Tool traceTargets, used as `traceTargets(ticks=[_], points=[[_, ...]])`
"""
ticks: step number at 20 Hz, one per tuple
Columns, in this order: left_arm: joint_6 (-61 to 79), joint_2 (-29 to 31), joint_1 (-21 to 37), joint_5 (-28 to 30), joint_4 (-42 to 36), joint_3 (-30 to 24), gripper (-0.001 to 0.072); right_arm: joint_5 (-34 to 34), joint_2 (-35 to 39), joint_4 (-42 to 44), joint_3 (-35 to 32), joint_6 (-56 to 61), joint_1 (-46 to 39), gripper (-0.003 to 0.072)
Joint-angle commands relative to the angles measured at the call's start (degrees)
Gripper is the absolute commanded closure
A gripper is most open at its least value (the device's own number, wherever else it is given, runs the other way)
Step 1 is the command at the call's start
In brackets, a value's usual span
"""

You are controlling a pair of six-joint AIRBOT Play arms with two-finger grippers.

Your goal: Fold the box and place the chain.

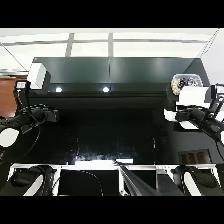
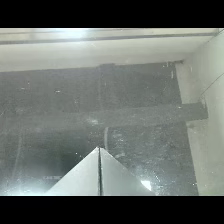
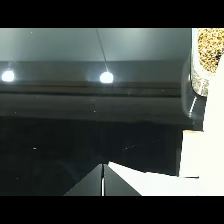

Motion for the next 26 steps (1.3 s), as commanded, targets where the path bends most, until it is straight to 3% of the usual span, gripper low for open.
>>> traceTargets(ticks=[1,6,8,10,11,12,13,16,19,23,26], points=[[0.02,0.04,0.00,0.00,0.02,0.00,0.0680,0.02,0.04,0.02,-0.04,0.00,0.02,0.0682],[0.02,0.04,0.00,3.19,0.02,-0.02,0.0681,-0.04,0.04,0.92,-0.04,0.07,0.02,0.0683],[0.02,-0.26,0.00,6.32,0.02,-0.22,0.0680,-1.42,0.04,5.44,-0.04,0.04,0.02,0.0682],[0.02,-1.51,-0.02,11.61,-0.02,-0.24,0.0678,-9.60,-0.11,9.46,-0.04,-0.17,0.07,0.0680],[0.02,-2.49,-0.02,14.95,-0.52,-0.22,0.0611,-14.88,-0.63,9.16,-0.02,-0.17,0.04,0.0470],[0.02,-3.43,-0.02,18.14,-1.60,-0.22,0.0290,-19.21,-1.84,9.22,0.09,-0.11,-0.20,0.0083],[0.02,-4.55,-0.26,21.46,-2.67,-0.20,0.0004,-20.57,-3.82,8.79,0.94,-0.50,-0.63,0.0023],[0.13,-6.99,-1.27,23.37,-2.56,0.52,-0.0004,-10.78,-14.58,-2.84,10.40,-0.22,-5.57,0.0021],[0.17,-7.69,-3.30,22.05,-2.49,0.68,-0.0004,0.94,-29.81,-17.51,26.25,12.20,-18.56,0.0020],[0.33,-7.69,-4.57,19.61,-2.29,0.66,-0.0004,24.33,-47.60,-17.99,44.09,14.56,-36.44,0.0019],[0.33,-7.82,-4.76,17.53,-2.29,0.63,-0.0004,28.26,-54.07,-17.97,48.98,19.15,-43.91,0.0020]])
